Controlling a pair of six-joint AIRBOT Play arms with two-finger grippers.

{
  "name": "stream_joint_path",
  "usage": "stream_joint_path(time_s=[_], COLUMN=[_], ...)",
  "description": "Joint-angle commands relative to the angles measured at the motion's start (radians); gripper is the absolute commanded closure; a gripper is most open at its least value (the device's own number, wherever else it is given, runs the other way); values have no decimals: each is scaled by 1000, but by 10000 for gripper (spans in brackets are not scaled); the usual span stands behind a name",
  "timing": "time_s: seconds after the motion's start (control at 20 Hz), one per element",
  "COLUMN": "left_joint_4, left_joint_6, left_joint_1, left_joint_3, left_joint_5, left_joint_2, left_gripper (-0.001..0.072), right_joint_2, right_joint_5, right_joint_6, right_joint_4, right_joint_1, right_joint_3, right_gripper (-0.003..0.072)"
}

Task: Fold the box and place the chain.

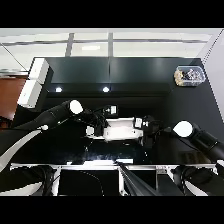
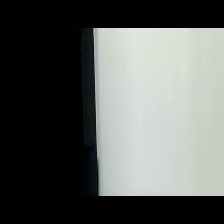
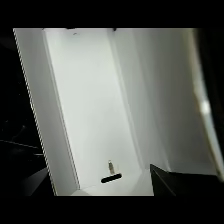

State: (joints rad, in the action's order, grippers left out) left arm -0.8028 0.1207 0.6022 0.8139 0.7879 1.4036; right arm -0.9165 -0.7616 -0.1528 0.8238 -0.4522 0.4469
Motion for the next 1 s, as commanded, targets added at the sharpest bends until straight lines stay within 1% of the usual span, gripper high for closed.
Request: stream_joint_path(time_s=[0.0, 0.3, 0.45, 0.6, 0.75, 0.95], left_joint_4=[1, 1, 1, 1, 1, 0], left_joint_6=[-2, -1, -1, -1, -2, -2], left_joint_1=[0, 0, 0, 0, 0, 0], left_joint_3=[0, 0, 0, 0, 0, 0], left_joint_5=[-1, -1, -1, -2, -2, -4], left_joint_2=[1, 1, 1, 1, 1, 1], left_gripper=[678, 678, 679, 679, 678, 679], right_joint_2=[3, 3, 3, -10, -42, -79], right_joint_5=[-2, 4, 31, 25, 10, -33], right_joint_6=[-23, -24, -26, -2, 92, 120], right_joint_4=[6, 21, 14, -65, -152, -159], right_joint_1=[30, 39, 41, 41, 41, 40], right_joint_3=[26, 26, 26, 26, 26, 22], right_gripper=[-33, -33, -33, -33, -33, -32])
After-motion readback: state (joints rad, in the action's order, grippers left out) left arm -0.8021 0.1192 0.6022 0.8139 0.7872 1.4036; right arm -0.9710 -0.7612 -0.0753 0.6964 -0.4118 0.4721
